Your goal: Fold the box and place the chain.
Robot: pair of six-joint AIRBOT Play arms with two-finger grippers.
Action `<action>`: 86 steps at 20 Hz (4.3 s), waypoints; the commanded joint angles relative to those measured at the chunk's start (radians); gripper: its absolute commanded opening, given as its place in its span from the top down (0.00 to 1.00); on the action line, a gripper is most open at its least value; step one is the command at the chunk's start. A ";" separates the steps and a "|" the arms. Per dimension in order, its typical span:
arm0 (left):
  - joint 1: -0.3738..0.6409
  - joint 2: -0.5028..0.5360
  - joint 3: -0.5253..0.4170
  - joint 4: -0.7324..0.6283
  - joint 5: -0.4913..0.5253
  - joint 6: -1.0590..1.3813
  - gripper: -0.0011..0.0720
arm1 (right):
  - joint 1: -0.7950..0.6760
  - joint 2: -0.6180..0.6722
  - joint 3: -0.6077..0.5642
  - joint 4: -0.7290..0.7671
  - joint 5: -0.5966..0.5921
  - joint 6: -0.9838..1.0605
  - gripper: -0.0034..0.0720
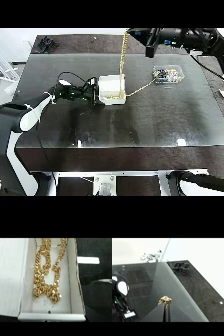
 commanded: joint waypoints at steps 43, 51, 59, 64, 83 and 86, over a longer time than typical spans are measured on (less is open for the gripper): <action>0.001 0.000 0.000 0.000 0.000 0.000 0.50 | -0.360 -0.398 -0.369 -0.071 -0.465 0.515 0.24; 0.001 0.000 0.000 0.000 -0.002 0.000 0.50 | -0.282 -0.488 -0.286 -0.063 -0.467 0.573 0.27; 0.001 0.000 0.000 0.000 -0.002 0.000 0.50 | -0.316 -0.468 -0.269 -0.021 -0.451 0.599 0.95; 0.001 0.000 0.000 0.000 -0.002 0.000 0.50 | -0.247 -0.210 -0.269 -0.022 -0.402 0.578 0.95; 0.001 0.000 0.000 0.000 -0.003 0.000 0.50 | 0.127 0.141 -0.269 -0.101 -0.414 0.509 0.95; 0.001 0.000 0.000 0.000 -0.003 0.000 0.50 | 0.140 0.139 -0.269 -0.101 -0.425 0.500 0.95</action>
